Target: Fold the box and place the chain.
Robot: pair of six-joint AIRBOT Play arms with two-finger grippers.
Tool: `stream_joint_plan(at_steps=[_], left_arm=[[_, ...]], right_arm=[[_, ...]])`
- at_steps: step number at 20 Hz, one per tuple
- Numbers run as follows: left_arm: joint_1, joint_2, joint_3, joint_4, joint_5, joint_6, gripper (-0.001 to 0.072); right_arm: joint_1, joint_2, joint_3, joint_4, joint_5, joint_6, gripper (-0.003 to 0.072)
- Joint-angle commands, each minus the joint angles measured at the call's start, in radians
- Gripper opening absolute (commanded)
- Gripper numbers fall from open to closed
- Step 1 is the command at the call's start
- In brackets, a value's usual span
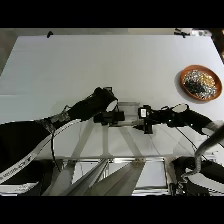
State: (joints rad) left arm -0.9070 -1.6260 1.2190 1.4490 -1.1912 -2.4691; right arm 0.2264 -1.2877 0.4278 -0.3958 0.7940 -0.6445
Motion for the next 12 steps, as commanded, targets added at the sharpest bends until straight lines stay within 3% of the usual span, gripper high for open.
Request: stream_joint_plan(at_steps=[1,4,7,9,10,11,12], left_arm=[[-0.001,0.000,0.000,0.015,0.002,0.000,0.0132],[-0.005,-0.007,-0.001,0.026,0.003,0.001,0.0136],[-0.005,-0.010,-0.010,0.024,0.011,0.004,0.0292],[-0.005,-0.010,-0.010,0.026,0.011,0.004,0.0223],[-0.005,-0.010,-0.010,0.026,0.011,0.004,0.0074],[-0.005,-0.010,-0.010,0.025,0.010,0.009,0.0006],[-0.005,-0.010,-0.010,0.025,0.008,0.009,0.0005]], right_arm=[[0.000,0.000,0.000,0.000,0.000,0.000,0.0463],[0.000,0.000,0.000,0.000,0.000,0.000,0.0463],[0.000,0.000,0.000,0.000,0.000,0.000,0.0463],[0.000,0.000,0.000,0.000,0.000,0.000,0.0463],[0.000,0.000,0.000,0.000,0.000,0.000,0.0463],[0.000,0.000,0.000,0.000,0.000,0.000,0.0463],[0.000,0.000,0.000,0.000,0.000,0.000,0.0463]])
